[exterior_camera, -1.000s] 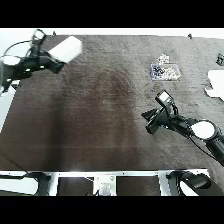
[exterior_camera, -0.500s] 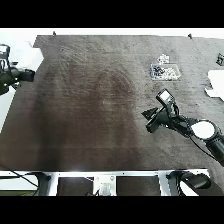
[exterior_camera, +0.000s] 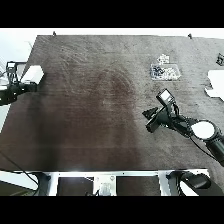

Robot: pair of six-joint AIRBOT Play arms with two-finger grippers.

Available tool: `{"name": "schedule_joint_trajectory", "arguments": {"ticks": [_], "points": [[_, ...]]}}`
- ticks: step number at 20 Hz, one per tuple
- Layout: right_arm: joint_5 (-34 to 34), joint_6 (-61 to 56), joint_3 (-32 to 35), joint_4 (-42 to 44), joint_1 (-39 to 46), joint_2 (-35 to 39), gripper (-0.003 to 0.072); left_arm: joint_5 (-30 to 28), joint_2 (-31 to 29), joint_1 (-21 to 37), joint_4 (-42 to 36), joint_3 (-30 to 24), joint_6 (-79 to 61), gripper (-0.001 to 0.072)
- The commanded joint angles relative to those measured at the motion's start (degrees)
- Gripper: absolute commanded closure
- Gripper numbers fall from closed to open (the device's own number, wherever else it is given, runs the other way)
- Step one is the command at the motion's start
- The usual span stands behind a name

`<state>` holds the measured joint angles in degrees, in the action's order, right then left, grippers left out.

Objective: Fold the box and place the chain.

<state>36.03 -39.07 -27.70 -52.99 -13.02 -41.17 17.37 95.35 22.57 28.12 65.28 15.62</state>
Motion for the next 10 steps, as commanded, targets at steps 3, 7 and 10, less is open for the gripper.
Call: {"name": "schedule_joint_trajectory", "arguments": {"ticks": [3, 7, 10], "points": [[-1.6, -1.7, 0.1, 0.0, 0.0, 0.0, 0.0676, -2.8, 1.5, 0.1, -2.0, 0.3, 0.9, 0.0112], [-1.6, -1.9, 0.1, 0.0, 0.0, 0.0, 0.0676, -2.8, 1.5, 0.1, -1.4, 0.3, 0.9, -0.0011], [-1.6, -1.9, 0.1, 0.0, 0.0, 0.0, 0.0676, -2.4, 1.3, 0.1, 2.6, 0.3, 0.9, -0.0011]]}}
